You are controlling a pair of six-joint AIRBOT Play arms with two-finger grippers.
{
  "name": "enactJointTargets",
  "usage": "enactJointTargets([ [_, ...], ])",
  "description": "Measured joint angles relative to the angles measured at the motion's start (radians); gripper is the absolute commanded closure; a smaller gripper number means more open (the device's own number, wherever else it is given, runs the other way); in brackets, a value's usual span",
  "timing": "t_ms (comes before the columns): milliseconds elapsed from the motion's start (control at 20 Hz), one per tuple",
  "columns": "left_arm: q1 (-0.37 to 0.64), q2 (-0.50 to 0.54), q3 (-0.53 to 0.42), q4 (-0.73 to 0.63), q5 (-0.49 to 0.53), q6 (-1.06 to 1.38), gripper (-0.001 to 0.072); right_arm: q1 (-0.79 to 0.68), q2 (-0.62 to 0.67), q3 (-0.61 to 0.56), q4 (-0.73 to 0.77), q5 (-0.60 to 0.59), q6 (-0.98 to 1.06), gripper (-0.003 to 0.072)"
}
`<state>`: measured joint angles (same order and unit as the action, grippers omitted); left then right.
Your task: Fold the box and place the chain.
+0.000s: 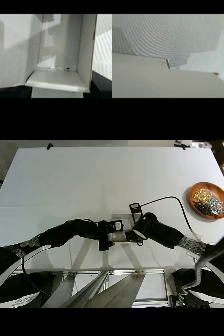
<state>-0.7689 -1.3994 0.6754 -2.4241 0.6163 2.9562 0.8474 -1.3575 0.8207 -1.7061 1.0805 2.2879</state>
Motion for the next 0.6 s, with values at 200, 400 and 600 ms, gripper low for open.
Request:
enactJointTargets([
  [200,0.0,0.0,0.0,0.007,0.0,0.009,0.0572,0.002,0.0,0.0,-0.002,0.008,-0.018,0.0435],
  [400,0.0,0.0,0.0,0.004,0.0,0.005,0.0572,0.0,0.0,-0.001,0.017,-0.029,0.012,0.0473],
  [600,0.0,0.0,0.0,0.003,0.0,0.003,0.0572,0.0,0.0,-0.002,0.031,-0.051,0.157,0.0602],
])
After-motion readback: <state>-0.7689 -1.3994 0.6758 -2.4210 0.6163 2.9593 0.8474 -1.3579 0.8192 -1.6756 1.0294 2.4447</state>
